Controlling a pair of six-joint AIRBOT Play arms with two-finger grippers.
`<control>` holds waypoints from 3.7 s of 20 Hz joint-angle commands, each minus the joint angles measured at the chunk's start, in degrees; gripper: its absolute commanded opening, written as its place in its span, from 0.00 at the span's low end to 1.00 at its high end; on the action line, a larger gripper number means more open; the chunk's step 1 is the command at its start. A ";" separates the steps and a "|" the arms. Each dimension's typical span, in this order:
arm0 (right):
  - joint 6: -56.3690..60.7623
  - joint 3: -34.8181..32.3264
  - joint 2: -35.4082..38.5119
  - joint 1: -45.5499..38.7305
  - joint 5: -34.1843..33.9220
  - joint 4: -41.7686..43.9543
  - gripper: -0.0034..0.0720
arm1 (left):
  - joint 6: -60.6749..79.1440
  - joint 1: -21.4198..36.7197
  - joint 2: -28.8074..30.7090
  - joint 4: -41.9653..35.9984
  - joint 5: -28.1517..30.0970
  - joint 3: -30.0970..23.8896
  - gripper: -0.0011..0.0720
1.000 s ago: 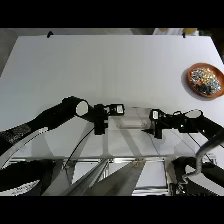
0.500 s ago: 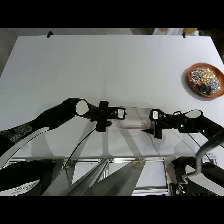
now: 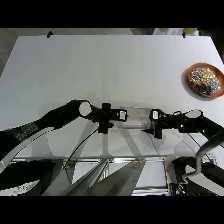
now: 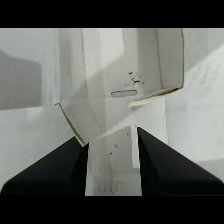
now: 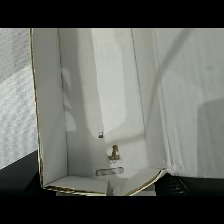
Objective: Fold the box and place the chain.
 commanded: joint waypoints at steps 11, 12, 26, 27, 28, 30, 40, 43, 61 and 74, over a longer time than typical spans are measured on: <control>0.02 0.00 0.02 -0.02 0.02 0.02 0.73 | 0.33 -1.31 -0.13 -5.42 2.16 -0.04 0.34; 0.02 0.00 0.02 -0.02 0.02 0.02 0.73 | 0.33 -1.31 -0.15 -6.05 2.71 -0.04 0.26; 0.02 0.00 0.02 -0.02 0.02 0.02 0.73 | 0.33 -3.80 -1.95 -11.34 8.07 -0.02 0.57; 0.02 0.00 0.02 -0.02 0.02 0.02 0.73 | 0.28 -3.80 -1.95 -11.34 7.58 -0.02 0.58; 0.02 0.00 0.02 -0.02 0.02 0.02 0.73 | 0.24 -3.78 -1.90 -11.34 6.64 -0.02 0.58; 0.04 0.00 0.02 -0.02 0.02 0.02 0.73 | -1.25 -3.58 -1.14 -10.60 3.96 -0.02 0.49; 0.02 0.00 0.02 -0.02 0.02 0.02 0.73 | -57.59 5.05 19.32 10.97 -6.95 -0.02 0.02; 0.02 0.00 0.02 -0.02 0.02 0.02 0.73 | -75.17 10.40 19.87 16.72 -13.60 -0.04 0.02; 0.02 0.00 0.02 -0.02 0.02 0.02 0.73 | -78.09 6.45 -0.92 -2.12 -10.84 -0.02 0.02; 0.02 0.00 0.02 -0.02 0.02 0.04 0.73 | -77.44 3.32 1.86 -3.48 -10.86 3.63 0.08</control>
